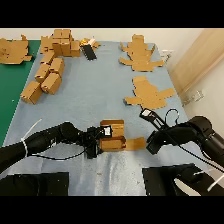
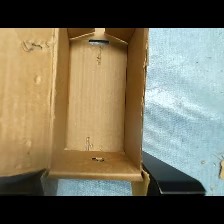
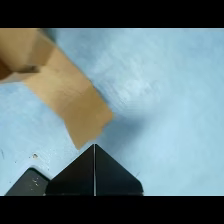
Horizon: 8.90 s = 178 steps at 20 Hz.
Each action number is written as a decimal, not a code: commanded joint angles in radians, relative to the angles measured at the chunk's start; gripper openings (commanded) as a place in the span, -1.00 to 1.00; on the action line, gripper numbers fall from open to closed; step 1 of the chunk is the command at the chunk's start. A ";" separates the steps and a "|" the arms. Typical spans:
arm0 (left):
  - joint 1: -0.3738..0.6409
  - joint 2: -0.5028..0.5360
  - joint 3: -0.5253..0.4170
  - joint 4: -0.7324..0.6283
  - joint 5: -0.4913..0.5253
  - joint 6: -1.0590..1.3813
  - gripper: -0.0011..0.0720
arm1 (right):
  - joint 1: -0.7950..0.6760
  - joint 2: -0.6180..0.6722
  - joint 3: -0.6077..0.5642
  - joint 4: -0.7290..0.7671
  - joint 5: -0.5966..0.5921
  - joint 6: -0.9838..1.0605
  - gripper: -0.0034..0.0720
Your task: Fold the box.
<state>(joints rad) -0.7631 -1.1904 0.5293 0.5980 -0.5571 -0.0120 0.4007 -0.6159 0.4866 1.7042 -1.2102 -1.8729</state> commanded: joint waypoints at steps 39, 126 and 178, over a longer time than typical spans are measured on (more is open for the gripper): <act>0.000 0.001 0.000 0.001 0.000 0.000 0.47 | 0.007 -0.179 -0.057 0.513 0.286 0.100 -0.62; 0.000 0.001 0.000 0.001 0.000 0.000 0.47 | -0.087 -0.145 -0.098 0.632 0.283 0.189 0.02; 0.000 0.001 0.000 0.001 0.000 0.000 0.47 | 0.468 -0.764 0.490 -0.133 -0.117 1.173 -0.91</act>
<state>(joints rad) -0.7631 -1.1904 0.5293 0.5980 -0.5568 -0.0128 0.8677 -1.3796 0.9768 1.5757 -1.3235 -0.6888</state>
